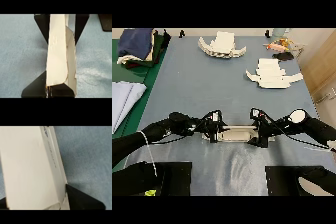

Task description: Fold the box.

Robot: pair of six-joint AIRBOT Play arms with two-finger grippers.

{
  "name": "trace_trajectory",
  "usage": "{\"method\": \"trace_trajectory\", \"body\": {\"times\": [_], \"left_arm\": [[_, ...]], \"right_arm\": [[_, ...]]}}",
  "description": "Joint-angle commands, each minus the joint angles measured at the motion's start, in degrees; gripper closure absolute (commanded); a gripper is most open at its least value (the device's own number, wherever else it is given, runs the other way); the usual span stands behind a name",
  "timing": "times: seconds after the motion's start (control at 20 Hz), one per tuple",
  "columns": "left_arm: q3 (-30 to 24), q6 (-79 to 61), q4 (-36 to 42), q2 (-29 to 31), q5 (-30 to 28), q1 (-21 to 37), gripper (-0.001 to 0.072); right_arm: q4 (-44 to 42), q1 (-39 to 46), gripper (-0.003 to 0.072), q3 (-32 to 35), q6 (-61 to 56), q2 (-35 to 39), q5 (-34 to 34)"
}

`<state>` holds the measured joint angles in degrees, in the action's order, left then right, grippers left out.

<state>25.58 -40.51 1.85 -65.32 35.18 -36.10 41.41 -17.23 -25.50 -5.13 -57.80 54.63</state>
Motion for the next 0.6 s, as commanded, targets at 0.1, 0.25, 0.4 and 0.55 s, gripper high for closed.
{"method": "trace_trajectory", "body": {"times": [0.1, 0.25, 0.4, 0.55], "left_arm": [[0.1, 0.0, 0.1, 0.0, -0.1, 0.0, 0.0695], [0.1, 0.0, 0.1, 0.0, -0.1, 0.0, 0.0695], [0.1, 0.0, 0.1, 0.0, -0.1, 0.0, 0.0695], [0.1, 0.0, 0.1, 0.0, -0.1, 0.0, 0.0695]], "right_arm": [[1.3, 0.0, -0.0031, 0.0, -5.4, 0.2, -0.7], [0.7, 0.0, -0.0030, 0.0, -5.4, 0.3, -0.7], [0.8, 0.0, -0.0030, 0.0, -5.4, 0.3, -0.7], [-0.1, 0.0, -0.0030, 0.0, -5.2, 0.3, 0.4]]}}
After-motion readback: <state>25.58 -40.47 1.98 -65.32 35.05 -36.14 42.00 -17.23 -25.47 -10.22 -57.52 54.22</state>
